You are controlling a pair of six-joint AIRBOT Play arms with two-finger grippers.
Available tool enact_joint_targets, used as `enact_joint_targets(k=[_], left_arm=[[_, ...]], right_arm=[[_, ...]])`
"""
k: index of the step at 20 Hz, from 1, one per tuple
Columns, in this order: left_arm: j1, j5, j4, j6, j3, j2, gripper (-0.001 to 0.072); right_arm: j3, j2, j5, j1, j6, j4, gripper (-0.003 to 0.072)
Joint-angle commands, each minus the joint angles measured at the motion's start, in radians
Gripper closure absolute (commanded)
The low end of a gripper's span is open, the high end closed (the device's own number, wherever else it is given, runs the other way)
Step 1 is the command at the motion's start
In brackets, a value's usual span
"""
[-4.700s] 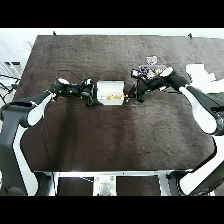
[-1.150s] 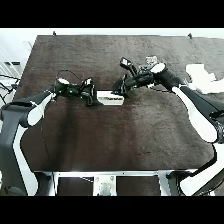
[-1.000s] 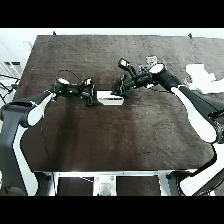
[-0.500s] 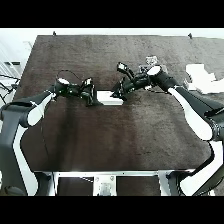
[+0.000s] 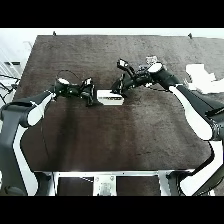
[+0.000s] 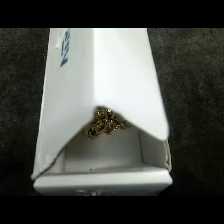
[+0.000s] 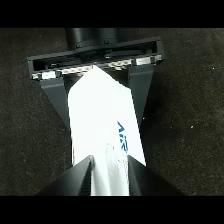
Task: Fold the box and place the chain.
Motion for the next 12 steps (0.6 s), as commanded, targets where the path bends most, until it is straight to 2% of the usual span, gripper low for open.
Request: enact_joint_targets(k=[1, 3, 12], left_arm=[[0.000, 0.000, 0.000, 0.001, 0.001, 0.000, 0.0412], [0.000, 0.000, 0.000, 0.001, 0.001, 0.000, 0.0412], [0.000, 0.000, 0.000, 0.001, 0.001, 0.000, 0.0412]], right_arm=[[0.002, -0.001, 0.002, 0.000, 0.000, -0.005, 0.0508], [0.002, -0.001, 0.008, 0.000, 0.000, -0.024, 0.0546], [-0.033, -0.001, 0.034, 0.000, 0.011, -0.061, 0.0568]])
